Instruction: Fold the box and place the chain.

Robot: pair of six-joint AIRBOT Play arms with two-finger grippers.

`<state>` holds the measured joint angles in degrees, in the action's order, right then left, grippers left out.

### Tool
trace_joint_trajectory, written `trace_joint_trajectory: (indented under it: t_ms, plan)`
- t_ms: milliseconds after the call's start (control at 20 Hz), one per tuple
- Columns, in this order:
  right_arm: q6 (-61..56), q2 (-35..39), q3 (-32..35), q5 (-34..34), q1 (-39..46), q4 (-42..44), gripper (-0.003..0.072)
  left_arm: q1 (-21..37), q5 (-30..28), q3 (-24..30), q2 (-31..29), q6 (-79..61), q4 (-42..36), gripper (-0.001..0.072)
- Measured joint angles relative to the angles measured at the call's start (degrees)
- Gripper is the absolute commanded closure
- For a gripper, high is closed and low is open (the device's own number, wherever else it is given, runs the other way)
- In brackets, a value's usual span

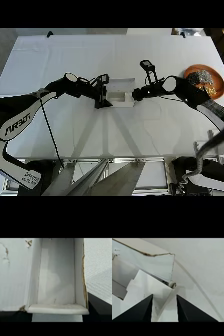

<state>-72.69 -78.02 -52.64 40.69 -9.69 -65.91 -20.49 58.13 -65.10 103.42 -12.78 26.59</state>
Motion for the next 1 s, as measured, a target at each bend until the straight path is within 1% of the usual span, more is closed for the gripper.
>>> trace_joint_trajectory:
  t_ms: [750, 1000]
  plan:
    - [-8.5, -0.2, -0.6, -0.7, -4.3, -6.0, 0.0359, 0.0, 0.0, 0.0, 0.0, 0.0, 0.0, 0.0451]
    - [-12.3, -0.3, -0.7, 0.4, -5.0, -8.4, 0.0362, 0.0, 0.0, 0.0, 0.0, 0.0, 0.0, 0.0451]
